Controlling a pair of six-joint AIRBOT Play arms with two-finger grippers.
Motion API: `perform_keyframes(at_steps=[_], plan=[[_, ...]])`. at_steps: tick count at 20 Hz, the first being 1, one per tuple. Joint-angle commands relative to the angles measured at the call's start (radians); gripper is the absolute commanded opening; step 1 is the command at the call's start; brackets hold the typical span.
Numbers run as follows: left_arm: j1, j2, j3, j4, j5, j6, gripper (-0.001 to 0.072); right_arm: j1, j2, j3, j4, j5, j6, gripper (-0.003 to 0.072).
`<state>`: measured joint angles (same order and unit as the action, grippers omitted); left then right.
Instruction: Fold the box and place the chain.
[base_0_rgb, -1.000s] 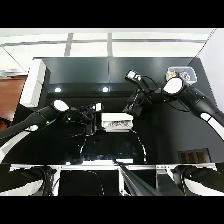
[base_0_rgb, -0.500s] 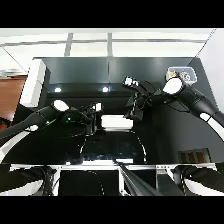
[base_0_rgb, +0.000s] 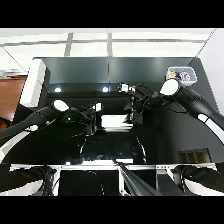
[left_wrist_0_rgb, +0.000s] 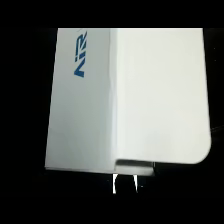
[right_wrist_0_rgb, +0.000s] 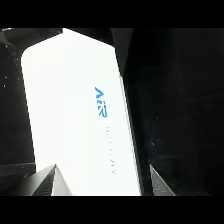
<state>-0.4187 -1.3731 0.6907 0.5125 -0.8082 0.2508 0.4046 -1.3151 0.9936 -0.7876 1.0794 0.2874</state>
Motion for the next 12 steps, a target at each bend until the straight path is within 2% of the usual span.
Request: perform_keyframes(at_steps=[1,2,4,5,8,12], plan=[[-0.001,0.0,0.001,0.0,0.0,0.0,0.039,0.003,-0.016,0.0,-0.017,-0.011,-0.012,0.0691],[-0.001,0.0,0.001,0.0,0.0,0.0,0.039,0.003,-0.018,0.0,-0.017,-0.011,-0.013,0.069],[-0.001,0.0,0.001,0.0,0.0,0.0,0.039,0.003,-0.018,0.0,-0.018,-0.006,-0.012,0.0603],[-0.001,0.0,0.001,0.0,0.0,0.0,0.039,0.003,-0.018,0.0,-0.018,-0.002,-0.012,0.0601],[-0.001,0.0,0.001,0.0,0.0,0.0,0.039,0.003,-0.018,0.0,-0.018,0.015,-0.012,0.0249],[-0.001,0.0,0.001,0.0,0.0,0.0,0.039,0.003,-0.018,0.0,-0.026,0.02,-0.011,0.0241]])
